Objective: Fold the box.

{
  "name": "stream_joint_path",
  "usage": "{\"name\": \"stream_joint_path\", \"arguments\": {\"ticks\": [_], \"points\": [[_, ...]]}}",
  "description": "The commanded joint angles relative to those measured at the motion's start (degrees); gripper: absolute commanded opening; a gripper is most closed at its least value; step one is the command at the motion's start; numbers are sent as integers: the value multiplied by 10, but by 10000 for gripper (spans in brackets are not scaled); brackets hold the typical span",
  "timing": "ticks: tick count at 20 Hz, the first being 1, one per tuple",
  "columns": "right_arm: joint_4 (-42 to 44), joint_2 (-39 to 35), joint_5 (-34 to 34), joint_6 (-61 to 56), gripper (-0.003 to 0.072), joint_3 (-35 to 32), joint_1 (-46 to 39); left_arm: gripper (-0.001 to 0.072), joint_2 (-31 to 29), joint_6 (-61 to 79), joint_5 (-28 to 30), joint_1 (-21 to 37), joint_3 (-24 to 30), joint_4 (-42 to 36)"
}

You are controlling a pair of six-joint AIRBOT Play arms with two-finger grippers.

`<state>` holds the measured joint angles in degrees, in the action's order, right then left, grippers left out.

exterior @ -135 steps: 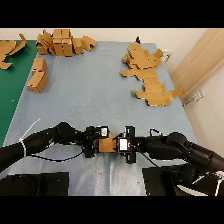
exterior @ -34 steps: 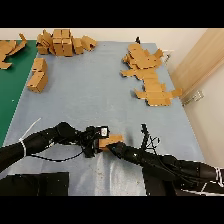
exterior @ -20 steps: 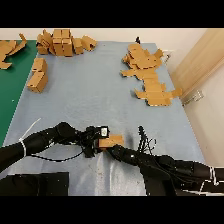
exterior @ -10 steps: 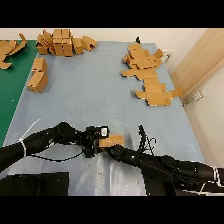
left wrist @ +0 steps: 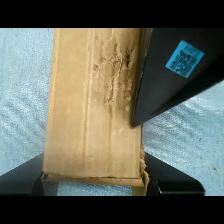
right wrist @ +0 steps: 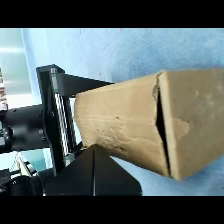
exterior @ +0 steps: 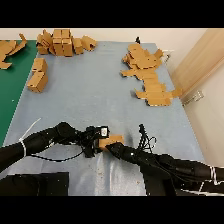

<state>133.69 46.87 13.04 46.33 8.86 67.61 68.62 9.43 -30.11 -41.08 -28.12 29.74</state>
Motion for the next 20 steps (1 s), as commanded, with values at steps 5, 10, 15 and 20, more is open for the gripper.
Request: {"name": "stream_joint_path", "arguments": {"ticks": [5,10,15,20], "points": [[0,10,-8,0,0,0,-1,362,0,0,0,0,0,0],[-38,-39,14,29,-1,0,-10,362,0,0,0,0,0,0],[-38,-135,-41,138,0,0,-113,362,0,0,0,0,0,0],[-60,-144,-100,174,0,0,-276,362,0,0,0,0,0,0]]}}
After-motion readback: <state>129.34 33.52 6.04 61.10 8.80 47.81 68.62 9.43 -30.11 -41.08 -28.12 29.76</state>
